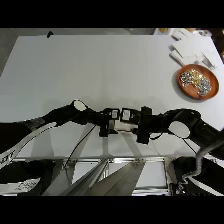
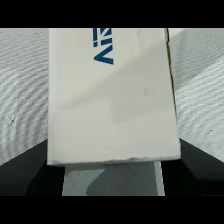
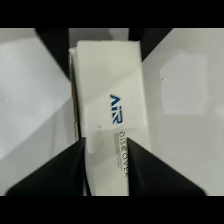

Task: Fold the box and place the chain.

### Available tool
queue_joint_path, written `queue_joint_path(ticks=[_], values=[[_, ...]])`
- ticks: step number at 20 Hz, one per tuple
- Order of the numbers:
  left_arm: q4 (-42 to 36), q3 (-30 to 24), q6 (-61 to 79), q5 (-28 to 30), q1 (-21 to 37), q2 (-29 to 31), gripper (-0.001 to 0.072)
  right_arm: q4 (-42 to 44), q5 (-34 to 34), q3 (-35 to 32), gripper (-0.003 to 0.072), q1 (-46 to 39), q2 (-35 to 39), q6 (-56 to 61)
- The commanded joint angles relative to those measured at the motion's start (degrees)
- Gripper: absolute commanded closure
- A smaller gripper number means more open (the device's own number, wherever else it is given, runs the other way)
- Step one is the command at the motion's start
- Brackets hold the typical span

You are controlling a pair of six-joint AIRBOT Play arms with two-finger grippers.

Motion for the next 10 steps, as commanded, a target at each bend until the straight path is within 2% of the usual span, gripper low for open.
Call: queue_joint_path(ticks=[1, 3, 6, 10], values=[[-0.09, -0.02, -0.02, 0.20, 0.00, 0.04, 0.0439, 7.80, -1.05, -0.04, 0.0571, -4.26, -1.16, 0.15], [-0.09, -0.02, -0.02, 0.20, 0.00, 0.04, 0.0439, 8.24, 0.94, -0.04, 0.0642, -4.76, -3.15, -0.07], [-0.09, -0.02, 0.00, 0.17, 0.00, 0.04, 0.0439, 8.37, 3.50, -0.04, 0.0653, -4.76, -5.86, -0.17], [-0.09, -0.02, -0.02, 0.20, 0.00, 0.04, 0.0439, 8.37, 3.37, -0.72, 0.0675, -4.76, -6.78, -4.20]])
